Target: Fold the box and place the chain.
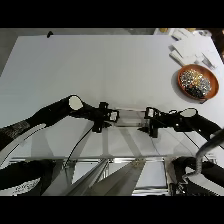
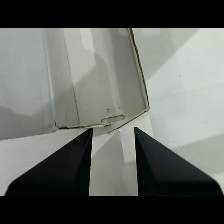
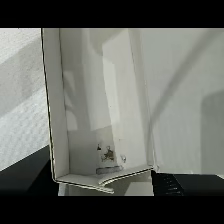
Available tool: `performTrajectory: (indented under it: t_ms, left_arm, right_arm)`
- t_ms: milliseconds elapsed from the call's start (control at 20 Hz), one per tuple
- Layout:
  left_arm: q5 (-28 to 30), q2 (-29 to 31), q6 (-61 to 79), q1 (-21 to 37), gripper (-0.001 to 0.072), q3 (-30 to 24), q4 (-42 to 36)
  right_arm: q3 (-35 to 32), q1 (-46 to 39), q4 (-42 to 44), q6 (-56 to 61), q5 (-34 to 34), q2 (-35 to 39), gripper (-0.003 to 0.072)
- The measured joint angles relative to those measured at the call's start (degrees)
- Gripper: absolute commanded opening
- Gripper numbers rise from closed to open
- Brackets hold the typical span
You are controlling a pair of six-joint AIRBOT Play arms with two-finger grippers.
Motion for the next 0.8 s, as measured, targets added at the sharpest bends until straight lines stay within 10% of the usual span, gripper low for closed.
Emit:
performTrajectory:
  t_ms: [100,450,800]
  left_arm:
    - [0.7,0.0,0.1,-0.2,0.0078,0.0,-0.8]
    - [2.1,-0.5,0.1,-0.4,0.008,0.0,-3.3]
    - [3.7,-1.9,0.1,-2.3,0.028,0.0,-6.3]
  right_arm:
    - [0.0,0.0,0.0,0.0,0.0,0.0,0.0458]
    - [0.0,0.0,0.0,0.0,0.0,0.0,0.0458]
    - [0.0,0.0,0.0,0.0,0.0,0.0,0.0458]
